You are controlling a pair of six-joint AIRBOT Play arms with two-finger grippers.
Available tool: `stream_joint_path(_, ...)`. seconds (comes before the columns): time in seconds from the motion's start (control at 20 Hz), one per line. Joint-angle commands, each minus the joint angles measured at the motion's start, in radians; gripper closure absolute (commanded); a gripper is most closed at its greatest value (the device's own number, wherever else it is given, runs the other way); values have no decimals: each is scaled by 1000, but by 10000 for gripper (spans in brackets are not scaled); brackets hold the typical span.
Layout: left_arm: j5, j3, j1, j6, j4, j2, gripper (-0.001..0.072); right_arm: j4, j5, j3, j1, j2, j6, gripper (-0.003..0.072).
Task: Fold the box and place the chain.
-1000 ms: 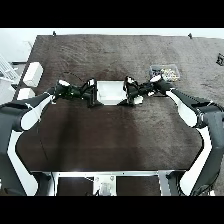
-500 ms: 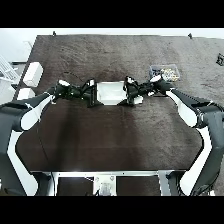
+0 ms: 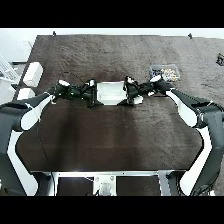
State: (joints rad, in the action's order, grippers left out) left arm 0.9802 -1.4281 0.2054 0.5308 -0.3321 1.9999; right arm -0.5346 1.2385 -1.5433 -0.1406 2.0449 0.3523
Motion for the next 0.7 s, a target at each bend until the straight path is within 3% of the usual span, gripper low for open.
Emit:
stream_joint_path(0.0,-2,0,-1,1,0,1,361,0,0,0,-1,0,0,47)
stream_joint_path(0.65,-2,0,-1,1,0,1,361,3,37,-5,8,-13,-35,46)
